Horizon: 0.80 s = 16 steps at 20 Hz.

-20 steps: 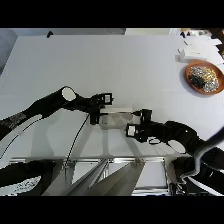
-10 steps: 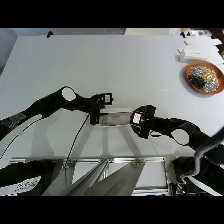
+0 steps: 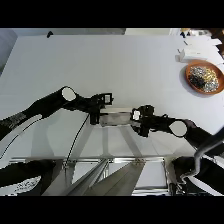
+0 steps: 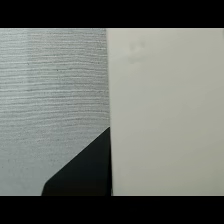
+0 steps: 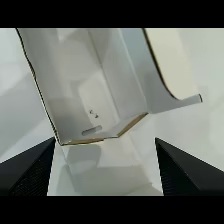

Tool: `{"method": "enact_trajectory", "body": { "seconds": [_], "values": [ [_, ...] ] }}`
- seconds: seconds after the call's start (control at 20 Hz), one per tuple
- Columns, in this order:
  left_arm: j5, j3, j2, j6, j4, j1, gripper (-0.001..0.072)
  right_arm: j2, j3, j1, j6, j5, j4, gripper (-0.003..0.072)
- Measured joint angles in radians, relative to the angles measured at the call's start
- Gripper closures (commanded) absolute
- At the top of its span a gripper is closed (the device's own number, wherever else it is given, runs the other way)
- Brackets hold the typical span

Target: Fold the box and place the chain.

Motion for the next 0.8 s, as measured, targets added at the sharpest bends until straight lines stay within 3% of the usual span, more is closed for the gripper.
{"method": "enact_trajectory", "body": {
  "seconds": [0.35, 0.8],
  "values": [
    [0.001, 0.000, 0.000, 0.000, 0.000, 0.000, 0.0700, -0.121, 0.091, -0.075, -0.224, 0.119, 0.139, -0.0005],
    [-0.001, 0.000, 0.000, 0.000, 0.000, 0.000, 0.0700, -0.174, 0.122, -0.120, -0.411, 0.217, 0.304, 0.0003]
  ]
}}
